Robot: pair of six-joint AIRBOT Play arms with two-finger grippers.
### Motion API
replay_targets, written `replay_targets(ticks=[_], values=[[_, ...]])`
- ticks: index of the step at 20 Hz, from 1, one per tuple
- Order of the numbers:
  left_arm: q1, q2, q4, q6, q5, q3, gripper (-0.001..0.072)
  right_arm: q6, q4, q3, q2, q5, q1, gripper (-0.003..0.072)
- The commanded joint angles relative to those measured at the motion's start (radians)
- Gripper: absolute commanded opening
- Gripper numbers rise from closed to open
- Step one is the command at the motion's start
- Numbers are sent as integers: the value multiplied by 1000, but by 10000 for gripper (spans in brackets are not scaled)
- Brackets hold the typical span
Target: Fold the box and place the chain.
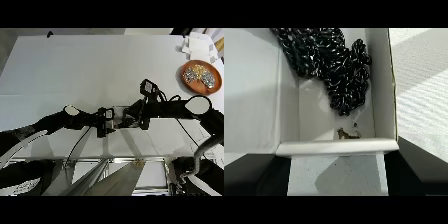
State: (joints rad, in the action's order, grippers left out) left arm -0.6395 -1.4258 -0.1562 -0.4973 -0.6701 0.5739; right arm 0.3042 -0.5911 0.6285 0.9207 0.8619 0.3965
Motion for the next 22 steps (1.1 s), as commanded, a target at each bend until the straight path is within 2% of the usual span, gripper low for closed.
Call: replay_targets(ticks=[1,2,4,5,7,8,9,10,14,16,17,21,22], values=[[0,0,0,0,0,1,312,45,-3,0,37,-40,43,70],[0,0,-1,0,0,1,312,58,-8,0,62,-41,58,108],[0,0,0,0,0,1,312,66,-29,0,116,-41,80,134],[0,0,0,0,0,1,312,67,-36,0,134,-41,82,191],[0,0,0,0,0,1,312,87,-57,0,148,-48,81,207],[0,0,0,0,0,1,312,97,-67,0,148,-53,80,239],[0,0,0,0,0,1,312,110,-69,0,148,-50,80,307],[0,0,0,0,0,1,312,127,-69,0,148,-43,80,323],[0,0,0,0,0,1,312,203,-127,0,146,50,80,310],[0,0,0,0,0,1,312,271,-229,0,122,121,80,174],[0,0,0,0,0,1,312,293,-283,0,98,154,80,148],[0,0,0,0,0,1,312,371,-461,0,-68,244,80,146],[0,0,0,0,0,1,312,407,-499,0,-114,266,80,108]])
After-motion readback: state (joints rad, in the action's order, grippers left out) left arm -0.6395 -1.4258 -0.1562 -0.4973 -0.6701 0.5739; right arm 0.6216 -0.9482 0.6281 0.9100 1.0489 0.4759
